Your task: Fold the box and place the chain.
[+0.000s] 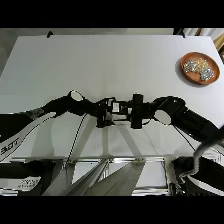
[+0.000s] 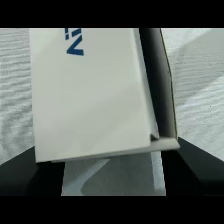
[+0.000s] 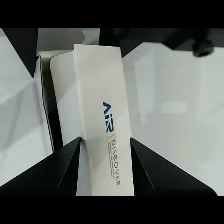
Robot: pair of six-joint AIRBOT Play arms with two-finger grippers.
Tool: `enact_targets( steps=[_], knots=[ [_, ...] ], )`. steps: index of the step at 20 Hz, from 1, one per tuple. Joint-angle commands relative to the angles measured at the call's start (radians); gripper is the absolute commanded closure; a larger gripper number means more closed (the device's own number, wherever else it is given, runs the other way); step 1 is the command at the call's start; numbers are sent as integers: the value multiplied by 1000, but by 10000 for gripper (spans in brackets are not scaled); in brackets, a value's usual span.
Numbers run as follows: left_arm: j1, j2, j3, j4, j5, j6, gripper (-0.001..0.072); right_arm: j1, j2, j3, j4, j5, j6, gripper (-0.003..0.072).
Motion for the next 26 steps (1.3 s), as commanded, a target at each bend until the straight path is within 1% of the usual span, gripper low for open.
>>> enact_targets(
  steps=[1,5,9,14,16,18,20,22,26],
  knots=[
    [-1,0,0,1,0,1,502,0,-4,0,16,48,1,392],
    [-1,0,0,1,0,1,502,1,-3,-5,16,56,27,392],
    [-1,0,0,1,0,1,502,33,25,-54,16,-6,26,392],
    [-1,0,0,1,0,1,502,33,25,-71,15,-17,49,391],
    [-1,0,0,1,0,1,502,33,28,-73,15,-29,49,378],
    [-1,0,0,1,0,1,502,32,53,-73,15,-56,48,313],
    [-1,0,0,1,0,1,502,32,92,-73,14,-80,48,312],
    [-1,0,0,1,0,1,502,32,118,-73,16,-79,48,312],
    [-1,0,0,1,0,1,502,31,149,-73,43,-36,48,311]
  ],
)
